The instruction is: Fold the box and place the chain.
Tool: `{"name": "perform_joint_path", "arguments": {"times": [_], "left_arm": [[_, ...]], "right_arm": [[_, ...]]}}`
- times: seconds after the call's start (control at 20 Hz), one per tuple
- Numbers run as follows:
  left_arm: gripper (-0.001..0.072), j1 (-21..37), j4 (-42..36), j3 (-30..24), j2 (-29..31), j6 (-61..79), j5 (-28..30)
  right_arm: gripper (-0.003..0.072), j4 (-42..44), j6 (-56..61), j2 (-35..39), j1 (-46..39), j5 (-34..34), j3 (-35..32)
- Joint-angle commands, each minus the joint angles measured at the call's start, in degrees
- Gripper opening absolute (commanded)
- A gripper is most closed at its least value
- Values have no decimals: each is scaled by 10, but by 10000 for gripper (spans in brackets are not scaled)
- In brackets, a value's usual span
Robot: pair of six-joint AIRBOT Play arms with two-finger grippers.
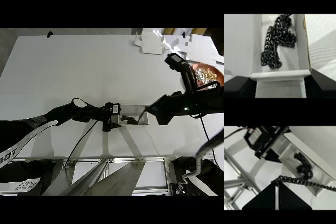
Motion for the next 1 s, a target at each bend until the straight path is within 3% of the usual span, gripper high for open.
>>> {"name": "perform_joint_path", "arguments": {"times": [0.0, 0.3, 0.5, 0.55, 0.75, 0.95], "left_arm": [[211, 0, 0, 0, 0, 0, 0], [211, 0, 0, 0, 0, 0, 0], [211, 0, 0, 0, 0, 0, 0], [211, 0, 0, 0, 0, 0, 0], [211, 0, 0, 0, 0, 0, 0], [211, 0, 0, 0, 0, 0, 0]], "right_arm": [[15, -32, 26, -24, 60, -45, 0], [18, -63, 34, -132, 98, -67, -1], [184, -61, 33, -166, 110, -57, 0], [191, -65, 28, -165, 104, -56, 7], [199, -135, 27, -164, 44, -17, 85], [173, -244, 80, -175, -56, -40, 94]]}}
